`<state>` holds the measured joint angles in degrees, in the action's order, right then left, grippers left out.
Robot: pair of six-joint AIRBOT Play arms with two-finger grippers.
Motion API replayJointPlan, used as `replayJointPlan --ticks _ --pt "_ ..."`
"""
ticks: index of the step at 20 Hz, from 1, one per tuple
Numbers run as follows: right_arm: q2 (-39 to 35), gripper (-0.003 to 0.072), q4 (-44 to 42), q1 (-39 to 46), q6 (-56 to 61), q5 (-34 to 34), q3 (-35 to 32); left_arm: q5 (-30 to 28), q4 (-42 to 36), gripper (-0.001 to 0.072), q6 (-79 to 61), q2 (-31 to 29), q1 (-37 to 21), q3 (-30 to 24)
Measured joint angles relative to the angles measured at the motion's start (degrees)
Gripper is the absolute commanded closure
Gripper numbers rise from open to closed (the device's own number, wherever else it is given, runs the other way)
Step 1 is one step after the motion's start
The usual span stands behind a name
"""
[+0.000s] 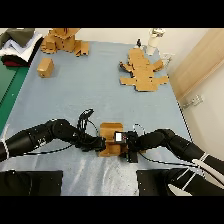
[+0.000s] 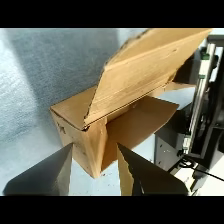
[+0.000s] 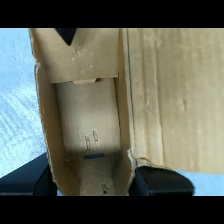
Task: Fold the box.
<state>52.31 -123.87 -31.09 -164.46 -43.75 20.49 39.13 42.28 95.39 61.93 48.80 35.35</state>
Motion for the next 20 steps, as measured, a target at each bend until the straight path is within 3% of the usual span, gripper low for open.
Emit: replayJointPlan --ticks 6,13,20 --pt "0.0 0.0238 0.0 0.0 -0.2 0.0 0.0 -1.5 2.7 0.0281 2.3 0.0 0.8 0.7" --pt "0.0 0.0238 0.1 0.0 -0.2 0.0 0.0 6.3 30.6 0.0281 30.0 2.1 9.5 9.5" --pt "0.0 0.0238 0.1 0.0 -0.2 0.0 0.0 15.9 40.0 0.0281 43.1 12.1 14.8 18.9"
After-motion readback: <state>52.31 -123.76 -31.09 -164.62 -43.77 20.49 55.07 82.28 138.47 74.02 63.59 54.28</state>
